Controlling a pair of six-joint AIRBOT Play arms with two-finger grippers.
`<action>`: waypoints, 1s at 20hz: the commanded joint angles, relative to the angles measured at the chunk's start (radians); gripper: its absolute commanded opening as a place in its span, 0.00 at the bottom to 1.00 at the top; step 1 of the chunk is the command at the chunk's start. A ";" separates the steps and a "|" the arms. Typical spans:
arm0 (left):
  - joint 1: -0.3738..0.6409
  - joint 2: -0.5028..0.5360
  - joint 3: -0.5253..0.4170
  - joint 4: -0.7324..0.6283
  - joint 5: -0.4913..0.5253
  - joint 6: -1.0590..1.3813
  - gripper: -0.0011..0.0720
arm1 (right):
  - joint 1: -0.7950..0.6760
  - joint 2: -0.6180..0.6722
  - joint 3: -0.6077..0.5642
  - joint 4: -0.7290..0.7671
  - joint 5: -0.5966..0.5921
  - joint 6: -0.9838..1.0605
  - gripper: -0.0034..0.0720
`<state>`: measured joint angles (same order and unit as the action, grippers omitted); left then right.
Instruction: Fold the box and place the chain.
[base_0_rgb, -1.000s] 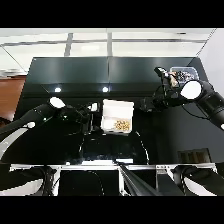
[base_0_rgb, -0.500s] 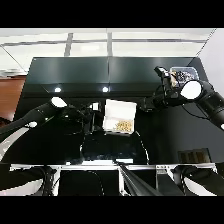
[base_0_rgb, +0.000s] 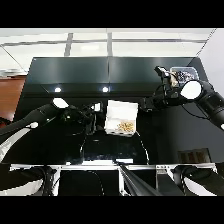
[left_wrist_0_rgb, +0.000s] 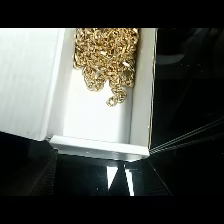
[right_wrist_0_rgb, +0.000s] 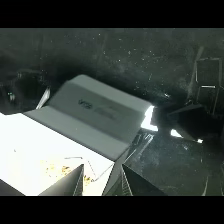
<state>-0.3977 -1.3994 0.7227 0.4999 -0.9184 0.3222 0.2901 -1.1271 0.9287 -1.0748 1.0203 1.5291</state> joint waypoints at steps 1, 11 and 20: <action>-0.001 0.000 0.000 0.000 0.001 0.000 0.43 | 0.001 0.000 0.000 0.000 -0.001 0.000 0.42; -0.004 0.031 0.000 0.001 0.059 -0.132 0.41 | -0.058 0.000 0.000 -0.005 -0.012 -0.001 0.42; -0.020 0.031 0.001 0.027 0.103 -0.146 0.99 | -0.078 0.000 0.000 -0.020 -0.014 -0.001 0.42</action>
<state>-0.4191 -1.3697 0.7227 0.5228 -0.8368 0.1684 0.2153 -1.1271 0.9287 -1.0885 1.0073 1.5280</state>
